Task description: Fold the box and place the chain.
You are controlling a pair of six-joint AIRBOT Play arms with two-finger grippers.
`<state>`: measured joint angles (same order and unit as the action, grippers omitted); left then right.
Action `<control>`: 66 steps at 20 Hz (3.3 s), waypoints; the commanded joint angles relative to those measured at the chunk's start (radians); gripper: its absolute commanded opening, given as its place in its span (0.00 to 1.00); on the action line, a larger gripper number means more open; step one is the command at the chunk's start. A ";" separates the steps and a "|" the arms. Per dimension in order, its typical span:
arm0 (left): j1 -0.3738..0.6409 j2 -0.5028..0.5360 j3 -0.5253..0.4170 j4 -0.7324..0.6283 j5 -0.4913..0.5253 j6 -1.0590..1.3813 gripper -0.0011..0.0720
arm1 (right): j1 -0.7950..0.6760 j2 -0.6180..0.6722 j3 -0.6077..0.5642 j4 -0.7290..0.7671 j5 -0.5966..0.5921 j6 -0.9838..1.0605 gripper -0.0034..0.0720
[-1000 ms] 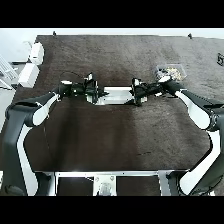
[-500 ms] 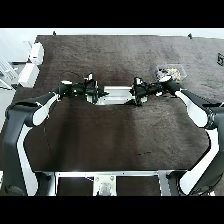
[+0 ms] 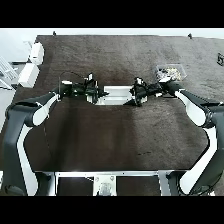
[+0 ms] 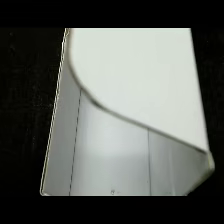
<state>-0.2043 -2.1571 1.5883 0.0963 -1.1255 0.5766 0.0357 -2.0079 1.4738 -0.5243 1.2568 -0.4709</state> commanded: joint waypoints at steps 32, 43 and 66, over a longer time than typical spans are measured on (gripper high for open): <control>0.001 0.000 0.000 0.000 0.000 0.000 0.04 | -0.013 -0.062 0.064 0.036 0.065 0.070 0.87; 0.001 0.000 0.000 0.000 0.000 0.000 0.05 | -0.010 -0.062 0.069 0.010 0.060 0.025 0.87; 0.001 0.000 0.000 0.000 0.000 0.000 0.04 | 0.000 -0.074 0.070 0.015 0.049 -0.012 0.58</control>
<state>-0.2031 -2.1571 1.5883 0.0971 -1.1259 0.5770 0.0345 -2.0811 1.5436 -0.5079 1.3079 -0.4828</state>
